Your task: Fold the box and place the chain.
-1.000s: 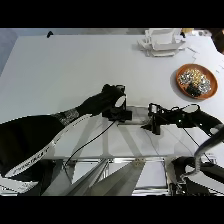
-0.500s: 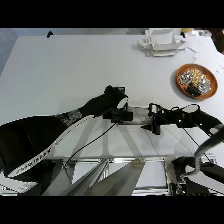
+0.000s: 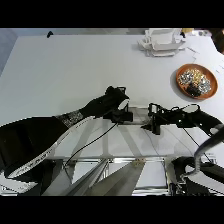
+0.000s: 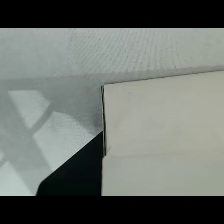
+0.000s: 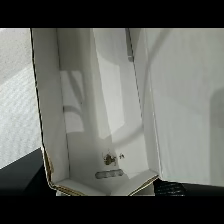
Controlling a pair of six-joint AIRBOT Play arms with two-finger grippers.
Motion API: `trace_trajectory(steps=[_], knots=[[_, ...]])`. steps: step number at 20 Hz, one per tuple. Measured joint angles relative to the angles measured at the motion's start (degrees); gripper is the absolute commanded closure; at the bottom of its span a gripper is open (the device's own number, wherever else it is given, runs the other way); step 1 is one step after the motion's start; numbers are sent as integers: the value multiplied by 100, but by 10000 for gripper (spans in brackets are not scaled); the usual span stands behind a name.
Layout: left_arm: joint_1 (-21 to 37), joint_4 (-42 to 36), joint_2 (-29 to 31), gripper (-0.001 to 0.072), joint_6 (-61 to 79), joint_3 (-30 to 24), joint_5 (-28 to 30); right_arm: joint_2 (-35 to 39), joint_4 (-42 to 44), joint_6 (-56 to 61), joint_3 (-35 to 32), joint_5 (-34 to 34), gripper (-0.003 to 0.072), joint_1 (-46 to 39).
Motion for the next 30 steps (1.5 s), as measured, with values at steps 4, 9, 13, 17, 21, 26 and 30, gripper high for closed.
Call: trace_trajectory(steps=[4, 9, 13, 17, 21, 26, 30], knots=[[-4, 15, 4, 480, 4, -2, 28, 0, -2, -4, 0, 0, 276, 0], [55, 55, 94, 480, -7, 0, -31, 0, -2, -2, 0, -2, 276, 0], [129, 39, 140, 485, 52, 188, -44, 0, -2, -4, 0, -2, 276, 0], [144, 37, 101, 603, 118, 308, -90, 0, -2, -4, 0, -2, 276, 0], [48, 81, -15, 649, 109, 352, -170, 0, -2, -2, 0, 0, 276, 0], [-33, 20, -149, 601, 92, 352, -201, 0, -13, -17, 0, 4, 276, 0], [-46, 0, -166, 708, 35, 356, -254, 0, -9, -4, 0, 4, 276, 0]])
